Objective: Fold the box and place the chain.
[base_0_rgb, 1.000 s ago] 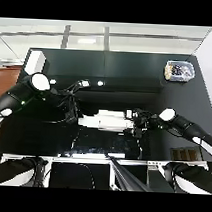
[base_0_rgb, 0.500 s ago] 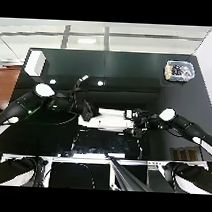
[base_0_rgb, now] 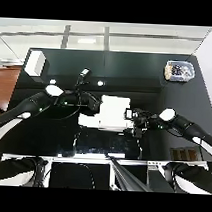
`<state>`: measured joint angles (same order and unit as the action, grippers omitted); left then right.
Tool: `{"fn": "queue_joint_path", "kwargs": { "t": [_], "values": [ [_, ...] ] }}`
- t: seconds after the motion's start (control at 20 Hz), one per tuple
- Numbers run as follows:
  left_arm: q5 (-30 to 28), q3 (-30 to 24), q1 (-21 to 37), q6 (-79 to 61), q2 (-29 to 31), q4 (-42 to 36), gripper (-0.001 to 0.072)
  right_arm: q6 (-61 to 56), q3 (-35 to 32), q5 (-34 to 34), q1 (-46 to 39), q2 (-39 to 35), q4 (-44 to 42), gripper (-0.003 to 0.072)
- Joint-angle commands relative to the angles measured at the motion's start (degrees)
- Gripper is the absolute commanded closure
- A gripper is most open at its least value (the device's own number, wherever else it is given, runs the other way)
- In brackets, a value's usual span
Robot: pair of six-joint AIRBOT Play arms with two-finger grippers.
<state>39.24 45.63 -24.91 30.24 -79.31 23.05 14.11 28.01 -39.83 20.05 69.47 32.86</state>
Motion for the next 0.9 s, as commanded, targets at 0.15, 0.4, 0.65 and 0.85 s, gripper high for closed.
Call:
{"fn": "queue_joint_path", "kwargs": {
  "t": [0.15,0.4,0.65,0.85],
  "values": [
    [8.52,1.66,-0.07,0.04,-5.90,5.05,0.0686,-0.02,-0.04,0.02,0.07,0.00,-0.07,0.0682],
    [12.07,5.25,1.68,2.45,0.07,14.25,0.0687,-0.02,-0.04,0.02,0.07,0.00,-0.07,0.0682],
    [16.02,2.12,2.78,4.24,14.97,20.87,0.0687,-0.02,-0.04,0.04,0.07,0.00,-0.07,0.0681],
    [17.88,-6.10,1.60,-11.54,18.45,22.23,0.0523,0.00,-0.04,0.02,0.07,0.00,-0.07,0.0681]
  ]
}}
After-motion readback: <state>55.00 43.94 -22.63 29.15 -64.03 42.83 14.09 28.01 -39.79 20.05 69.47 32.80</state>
